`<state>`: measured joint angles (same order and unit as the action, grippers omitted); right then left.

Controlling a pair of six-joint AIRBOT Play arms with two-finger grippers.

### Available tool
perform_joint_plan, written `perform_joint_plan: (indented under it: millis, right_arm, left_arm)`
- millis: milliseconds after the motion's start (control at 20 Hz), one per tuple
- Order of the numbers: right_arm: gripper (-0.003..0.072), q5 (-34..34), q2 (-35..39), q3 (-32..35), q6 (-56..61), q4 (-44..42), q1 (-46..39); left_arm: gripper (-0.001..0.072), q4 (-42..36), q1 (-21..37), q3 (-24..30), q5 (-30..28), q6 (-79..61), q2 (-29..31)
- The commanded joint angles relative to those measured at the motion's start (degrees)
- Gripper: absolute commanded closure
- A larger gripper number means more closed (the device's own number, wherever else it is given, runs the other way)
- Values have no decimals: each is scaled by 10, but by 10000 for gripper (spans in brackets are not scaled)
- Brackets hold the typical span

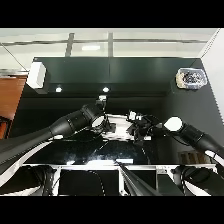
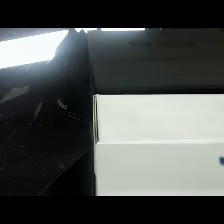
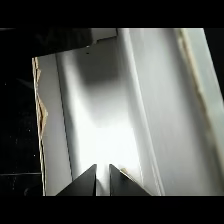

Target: Fold the box and place the chain.

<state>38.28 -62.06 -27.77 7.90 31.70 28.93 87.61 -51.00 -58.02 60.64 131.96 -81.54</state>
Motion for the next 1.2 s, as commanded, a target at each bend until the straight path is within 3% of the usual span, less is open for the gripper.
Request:
perform_joint_plan:
  millis: [0,50,100,150,200,250,300,400,650,750,850,950,1150]
  right_arm:
    - [580,-14,-9,0,35,-3,2]
    - [352,-15,-9,0,45,3,2]
    - [343,-11,-9,0,48,3,2]
    - [520,-6,-9,0,49,3,2]
    - [478,-6,-9,0,54,2,2]
    - [319,-6,-9,0,62,0,2]
    - [483,-4,-8,0,74,5,2]
    - [674,2,6,-1,132,28,-2]
    - [673,216,142,-39,431,157,-132]
    - [673,240,185,-33,577,275,-219]
    - [673,200,195,1,730,339,-308]
    - [673,168,190,57,819,302,-367]
    - [672,175,133,139,718,110,-352]
  left_arm:
    - [685,0,0,0,-1,-2,0]
    - [686,0,0,0,0,-2,0]
    - [686,0,0,0,0,-2,0]
    - [685,0,0,0,0,-2,0]
    - [685,0,0,0,0,-2,0]
    - [685,0,0,0,0,-2,0]
    - [685,0,0,0,0,-2,0]
    - [686,0,0,0,0,-2,0]
    - [686,-15,0,0,-1,-2,0]
    - [685,-15,0,0,-1,-2,0]
    - [685,-15,0,0,-1,-2,0]
    - [685,-15,0,0,-1,-2,0]
    - [685,-13,0,0,-1,-2,0]
